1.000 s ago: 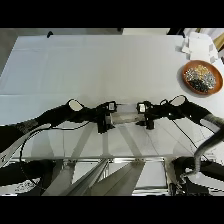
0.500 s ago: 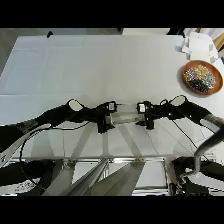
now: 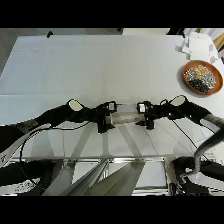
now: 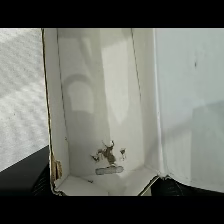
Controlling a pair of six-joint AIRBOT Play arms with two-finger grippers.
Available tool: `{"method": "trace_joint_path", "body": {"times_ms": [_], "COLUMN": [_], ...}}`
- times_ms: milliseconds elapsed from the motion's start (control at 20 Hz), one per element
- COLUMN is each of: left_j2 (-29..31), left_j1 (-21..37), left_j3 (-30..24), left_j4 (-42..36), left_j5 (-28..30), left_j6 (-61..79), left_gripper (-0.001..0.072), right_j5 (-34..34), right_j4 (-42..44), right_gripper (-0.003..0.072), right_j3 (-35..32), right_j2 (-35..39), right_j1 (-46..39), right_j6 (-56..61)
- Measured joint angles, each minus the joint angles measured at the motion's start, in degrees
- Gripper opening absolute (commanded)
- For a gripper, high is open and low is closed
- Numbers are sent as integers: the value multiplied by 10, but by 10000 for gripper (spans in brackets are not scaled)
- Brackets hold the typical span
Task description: Fold the box and place the chain.
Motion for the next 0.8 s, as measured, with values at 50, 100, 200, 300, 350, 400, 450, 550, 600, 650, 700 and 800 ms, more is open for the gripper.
{"method": "trace_joint_path", "body": {"times_ms": [50,100,200,300,350,400,450,550,600,650,700,800], "left_j2": [0,0,0,0,0,0,0,0,0,0,0,0], "left_j1": [0,0,0,0,0,0,0,0,0,0,0,0], "left_j3": [0,0,0,0,0,0,0,0,0,0,0,0], "left_j4": [0,0,0,0,0,0,0,0,0,0,0,0], "left_j5": [0,0,0,0,-1,-1,-1,-2,-2,-2,-3,-3], "left_j6": [0,0,0,0,0,0,0,0,0,0,0,0], "left_gripper": [251,251,251,251,251,251,251,251,251,251,251,251], "right_j5": [-1,-2,-2,-3,-3,-3,-3,-2,-2,-2,-1,0], "right_j4": [0,0,0,0,0,0,0,0,0,0,0,0], "right_gripper": [411,411,411,411,411,411,411,411,411,406,407,432], "right_j3": [0,0,0,0,0,0,0,0,0,0,0,0], "right_j2": [0,0,0,0,0,0,0,0,0,0,0,0], "right_j1": [0,0,0,0,0,0,0,0,0,0,0,0], "right_j6": [0,0,0,0,0,0,0,0,0,0,0,0]}}
